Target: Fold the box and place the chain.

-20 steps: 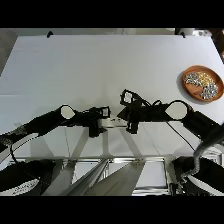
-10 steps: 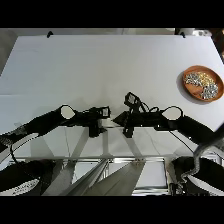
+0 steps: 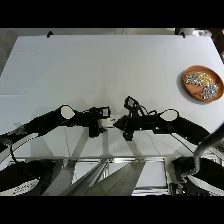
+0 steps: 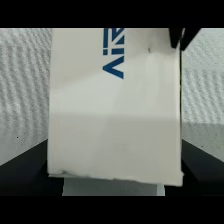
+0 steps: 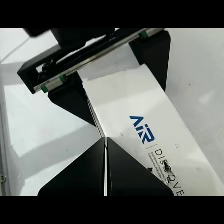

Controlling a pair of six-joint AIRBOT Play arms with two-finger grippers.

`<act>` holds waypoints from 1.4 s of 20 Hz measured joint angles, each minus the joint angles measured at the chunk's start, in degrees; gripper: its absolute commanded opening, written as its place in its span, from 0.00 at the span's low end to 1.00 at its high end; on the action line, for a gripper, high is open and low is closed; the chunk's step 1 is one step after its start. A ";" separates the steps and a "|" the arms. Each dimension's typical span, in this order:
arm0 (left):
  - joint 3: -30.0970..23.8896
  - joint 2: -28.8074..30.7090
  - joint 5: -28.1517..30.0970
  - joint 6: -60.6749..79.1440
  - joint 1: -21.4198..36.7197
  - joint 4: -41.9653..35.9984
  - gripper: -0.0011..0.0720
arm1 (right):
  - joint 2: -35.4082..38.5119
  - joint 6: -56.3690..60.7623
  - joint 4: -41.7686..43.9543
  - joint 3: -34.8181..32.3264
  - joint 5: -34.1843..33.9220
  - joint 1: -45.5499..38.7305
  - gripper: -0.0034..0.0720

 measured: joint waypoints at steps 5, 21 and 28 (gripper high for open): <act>0.00 0.00 0.00 0.00 0.00 0.00 0.30 | -3.39 -0.39 0.46 -0.48 0.04 0.00 0.07; 0.00 0.00 -0.02 -0.07 0.00 -0.02 0.30 | 4.81 -2.82 -0.44 -0.68 -4.00 0.00 0.07; 0.00 0.00 -0.02 -0.04 0.00 -0.04 0.30 | 26.08 12.33 -13.62 -0.63 -9.42 0.00 0.07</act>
